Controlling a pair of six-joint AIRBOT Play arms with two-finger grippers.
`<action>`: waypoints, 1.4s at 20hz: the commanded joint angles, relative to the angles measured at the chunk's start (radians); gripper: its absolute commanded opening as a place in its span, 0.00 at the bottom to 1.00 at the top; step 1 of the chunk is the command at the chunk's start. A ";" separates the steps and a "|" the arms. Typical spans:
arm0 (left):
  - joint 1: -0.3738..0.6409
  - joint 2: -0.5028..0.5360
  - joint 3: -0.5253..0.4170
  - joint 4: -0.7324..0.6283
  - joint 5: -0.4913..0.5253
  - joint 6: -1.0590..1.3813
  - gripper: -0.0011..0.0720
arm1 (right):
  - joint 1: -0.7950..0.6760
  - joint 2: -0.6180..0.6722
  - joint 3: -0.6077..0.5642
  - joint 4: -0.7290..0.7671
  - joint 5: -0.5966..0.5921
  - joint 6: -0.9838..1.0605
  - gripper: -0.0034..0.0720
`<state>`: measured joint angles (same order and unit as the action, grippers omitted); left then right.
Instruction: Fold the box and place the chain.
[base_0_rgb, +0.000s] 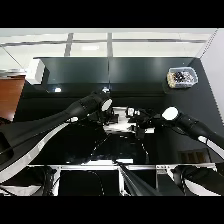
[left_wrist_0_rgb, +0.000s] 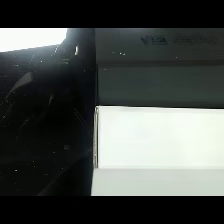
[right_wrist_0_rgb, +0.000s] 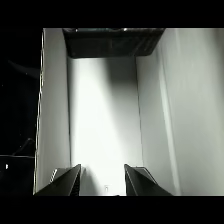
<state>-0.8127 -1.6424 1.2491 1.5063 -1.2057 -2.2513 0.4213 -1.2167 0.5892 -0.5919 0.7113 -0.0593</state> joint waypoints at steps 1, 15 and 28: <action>-0.001 0.000 0.001 -0.001 0.001 -0.001 0.05 | 0.003 -0.003 0.000 0.012 -0.016 0.006 0.24; -0.001 0.000 0.001 0.000 -0.014 -0.001 0.05 | -0.227 0.232 0.089 -0.414 0.278 1.118 0.07; 0.000 0.000 0.001 0.000 -0.033 -0.001 0.06 | -0.623 0.047 -0.199 0.116 0.350 1.088 0.07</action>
<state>-0.8135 -1.6428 1.2495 1.5032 -1.2407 -2.2539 -0.2390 -1.0901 0.4232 -0.6880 1.0462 1.1500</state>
